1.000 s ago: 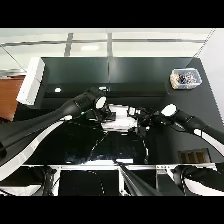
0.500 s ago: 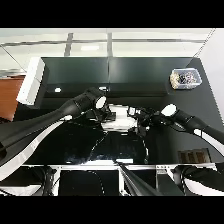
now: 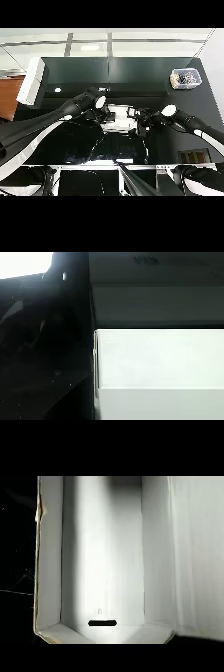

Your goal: Fold the box and place the chain.

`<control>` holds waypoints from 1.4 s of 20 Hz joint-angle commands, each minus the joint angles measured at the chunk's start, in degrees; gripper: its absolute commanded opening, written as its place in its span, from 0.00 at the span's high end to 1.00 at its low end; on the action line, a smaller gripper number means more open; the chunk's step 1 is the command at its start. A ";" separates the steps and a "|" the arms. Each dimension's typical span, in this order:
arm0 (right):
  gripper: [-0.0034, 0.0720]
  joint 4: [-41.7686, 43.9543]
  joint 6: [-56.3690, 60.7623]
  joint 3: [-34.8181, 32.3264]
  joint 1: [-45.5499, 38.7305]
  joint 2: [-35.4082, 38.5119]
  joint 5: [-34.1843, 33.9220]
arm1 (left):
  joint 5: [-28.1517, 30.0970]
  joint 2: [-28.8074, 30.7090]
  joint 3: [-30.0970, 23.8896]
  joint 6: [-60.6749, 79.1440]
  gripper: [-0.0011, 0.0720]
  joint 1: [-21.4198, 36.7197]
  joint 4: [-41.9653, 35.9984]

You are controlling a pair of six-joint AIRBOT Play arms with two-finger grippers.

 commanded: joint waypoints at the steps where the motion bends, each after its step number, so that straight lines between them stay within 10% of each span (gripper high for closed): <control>1: 0.02 -2.75 2.69 0.04 -0.02 1.90 1.42 | 0.48 -0.02 0.04 -0.83 0.95 0.11 0.22; 9: 0.06 -9.31 2.16 0.04 0.00 5.25 1.29 | 0.79 -0.02 0.04 -0.81 0.95 0.02 0.20; 13: 0.36 -7.19 1.99 0.04 0.00 5.25 1.29 | 0.79 -0.02 0.04 -0.83 0.95 0.02 0.17; 15: 0.69 -5.31 1.99 0.04 0.00 5.25 1.27 | 0.74 -0.02 0.04 -0.83 0.95 0.02 0.17; 28: 0.69 14.01 2.25 -0.02 0.00 1.31 1.62 | 0.83 -0.02 0.04 -0.83 0.95 0.02 0.15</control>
